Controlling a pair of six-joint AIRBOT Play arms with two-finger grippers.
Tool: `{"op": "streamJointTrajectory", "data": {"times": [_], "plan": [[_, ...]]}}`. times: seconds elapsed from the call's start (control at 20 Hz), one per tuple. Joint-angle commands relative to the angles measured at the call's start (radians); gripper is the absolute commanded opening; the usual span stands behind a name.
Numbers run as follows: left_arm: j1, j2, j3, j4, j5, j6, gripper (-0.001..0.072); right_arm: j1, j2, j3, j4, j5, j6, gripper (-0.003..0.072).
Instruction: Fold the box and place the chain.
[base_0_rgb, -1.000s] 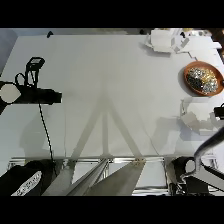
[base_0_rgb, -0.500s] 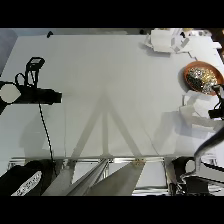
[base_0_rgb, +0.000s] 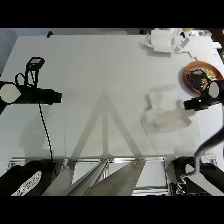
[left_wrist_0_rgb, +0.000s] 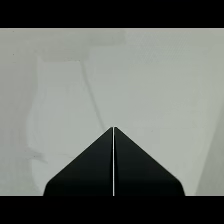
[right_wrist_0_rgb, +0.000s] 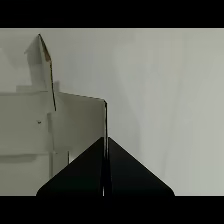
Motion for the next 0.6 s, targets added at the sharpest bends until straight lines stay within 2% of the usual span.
{"op": "streamJointTrajectory", "data": {"times": [0.0, 0.15, 0.25, 0.4, 0.55], "plan": [[0.001, 0.001, 0.0, 0.0, 0.0, 0.0, 0.0003, 0.21, 0.208, -0.137, 0.271, -0.192, 0.061, 0.0011], [0.001, 0.001, 0.0, 0.0, 0.0, 0.0, 0.0003, 0.412, 0.342, -0.291, 0.275, -0.376, 0.233, 0.0011], [0.001, 0.0, 0.0, 0.0, 0.0, 0.0, 0.0003, 0.518, 0.374, -0.356, 0.254, -0.456, 0.368, 0.0012], [0.001, 0.0, 0.0, -0.006, 0.035, 0.0, 0.0003, 0.619, 0.364, -0.378, 0.216, -0.481, 0.443, 0.0012], [0.001, 0.0, 0.0, -0.026, 0.026, -0.014, 0.0009, 0.634, 0.362, -0.378, 0.209, -0.484, 0.443, 0.0013]]}}
